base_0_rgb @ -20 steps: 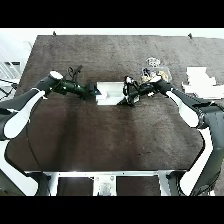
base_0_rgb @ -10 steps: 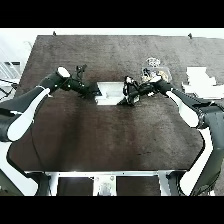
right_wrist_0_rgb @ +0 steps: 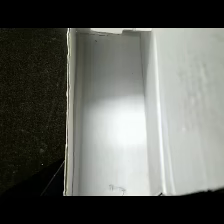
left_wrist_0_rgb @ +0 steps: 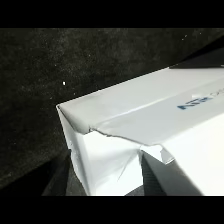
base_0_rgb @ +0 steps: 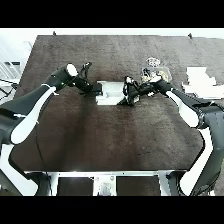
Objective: Fold the box and place the chain.
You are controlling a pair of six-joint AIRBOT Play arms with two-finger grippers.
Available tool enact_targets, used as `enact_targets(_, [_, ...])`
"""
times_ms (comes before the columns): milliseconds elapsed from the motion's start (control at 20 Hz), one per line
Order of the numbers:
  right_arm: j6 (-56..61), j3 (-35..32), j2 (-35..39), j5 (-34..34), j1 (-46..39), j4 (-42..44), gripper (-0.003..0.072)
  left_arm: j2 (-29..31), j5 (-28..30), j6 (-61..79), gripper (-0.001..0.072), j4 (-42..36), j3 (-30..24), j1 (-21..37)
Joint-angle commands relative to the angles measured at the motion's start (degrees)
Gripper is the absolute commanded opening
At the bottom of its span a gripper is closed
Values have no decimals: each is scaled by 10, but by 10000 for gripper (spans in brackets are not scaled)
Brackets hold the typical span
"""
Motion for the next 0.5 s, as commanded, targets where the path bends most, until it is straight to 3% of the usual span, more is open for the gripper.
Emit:
enact_targets(0, [0, 0, 0, 0, 0, 0, 485, 0, 10, -26, 488, 23, 4, -9])
enact_targets(150, [0, 0, 0, 0, 0, 0, 485, -1, 6, -42, 482, 28, 4, -9])
enact_targets(200, [0, 0, 0, 0, 0, 0, 485, -1, -1, -42, 417, 29, 4, -9])
enact_targets(450, [0, 0, 0, 0, 0, 0, 484, -11, -20, -48, 418, 39, 28, -14])
